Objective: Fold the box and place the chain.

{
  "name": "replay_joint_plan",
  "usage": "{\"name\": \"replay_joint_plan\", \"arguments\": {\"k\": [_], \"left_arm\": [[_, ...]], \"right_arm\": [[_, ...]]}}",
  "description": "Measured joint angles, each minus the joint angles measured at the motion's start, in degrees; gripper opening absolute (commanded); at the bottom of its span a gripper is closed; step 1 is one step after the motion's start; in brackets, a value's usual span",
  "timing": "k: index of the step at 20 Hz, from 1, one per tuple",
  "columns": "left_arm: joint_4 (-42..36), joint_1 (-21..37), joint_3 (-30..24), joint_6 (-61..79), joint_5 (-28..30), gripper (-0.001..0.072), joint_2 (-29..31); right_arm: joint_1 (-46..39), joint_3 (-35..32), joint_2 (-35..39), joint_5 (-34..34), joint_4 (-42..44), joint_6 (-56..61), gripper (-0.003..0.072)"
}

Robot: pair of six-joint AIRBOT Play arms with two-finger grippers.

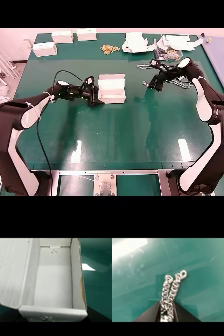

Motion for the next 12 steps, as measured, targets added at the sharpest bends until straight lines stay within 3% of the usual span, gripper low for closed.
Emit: {"name": "replay_joint_plan", "arguments": {"k": [9, 10, 11, 12], "left_arm": [[0.0, 0.0, 0.0, 0.0, 0.0, 0.0290, 0.0], [0.0, 0.0, 0.0, 0.0, 0.0, 0.0290, 0.0], [0.0, 0.0, 0.0, 0.0, 0.0, 0.0290, 0.0], [0.0, 0.0, 0.0, 0.0, 0.0, 0.0290, 0.0]], "right_arm": [[2.6, 0.1, 3.3, 4.8, 0.7, 5.3, 0.0007], [2.6, 0.1, 3.4, 5.4, 0.3, 5.5, 0.0122], [2.5, 0.1, 3.5, 5.5, -0.1, 5.5, 0.0385], [2.1, 0.1, 3.5, 5.7, -0.5, 4.8, 0.0470]]}}
